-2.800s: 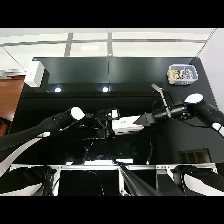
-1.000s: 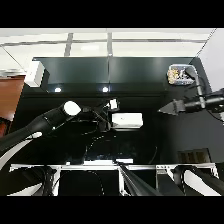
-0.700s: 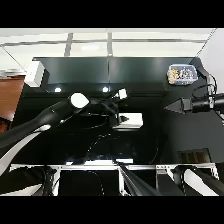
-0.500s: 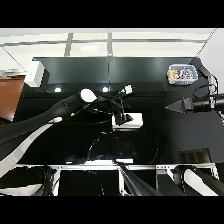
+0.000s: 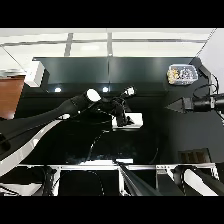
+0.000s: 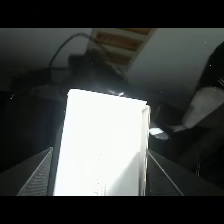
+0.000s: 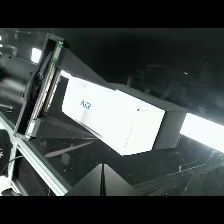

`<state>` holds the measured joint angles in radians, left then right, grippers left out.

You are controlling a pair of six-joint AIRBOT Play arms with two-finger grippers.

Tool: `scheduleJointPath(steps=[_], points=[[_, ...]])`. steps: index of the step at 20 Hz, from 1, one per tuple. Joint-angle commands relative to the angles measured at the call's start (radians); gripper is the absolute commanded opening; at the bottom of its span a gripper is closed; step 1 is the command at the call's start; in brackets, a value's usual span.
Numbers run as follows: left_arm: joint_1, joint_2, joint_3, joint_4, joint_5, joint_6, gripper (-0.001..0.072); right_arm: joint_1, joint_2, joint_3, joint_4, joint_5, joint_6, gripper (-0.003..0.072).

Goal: Fold the box and place the chain.

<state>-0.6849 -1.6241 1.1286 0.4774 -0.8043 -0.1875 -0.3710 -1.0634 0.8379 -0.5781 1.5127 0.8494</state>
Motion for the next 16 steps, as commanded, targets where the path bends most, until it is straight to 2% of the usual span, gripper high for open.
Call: scheduleJointPath(steps=[1, 10, 16], points=[[0.001, -0.004, 0.002, 0.019, -0.022, 0.0, 0.0711, 0.0, 0.0, 0.001, 0.0, -0.004, 0.0, 0.0014], [0.0, -0.004, 0.002, 0.024, -0.045, 0.091, 0.0711, 0.0, 0.0, 0.001, -0.003, -0.01, 0.0, 0.0015], [-0.001, -0.004, 0.002, 0.092, -0.046, 0.091, 0.0711, 0.0, 0.0, 0.001, -0.003, -0.01, 0.0, 0.0014]])
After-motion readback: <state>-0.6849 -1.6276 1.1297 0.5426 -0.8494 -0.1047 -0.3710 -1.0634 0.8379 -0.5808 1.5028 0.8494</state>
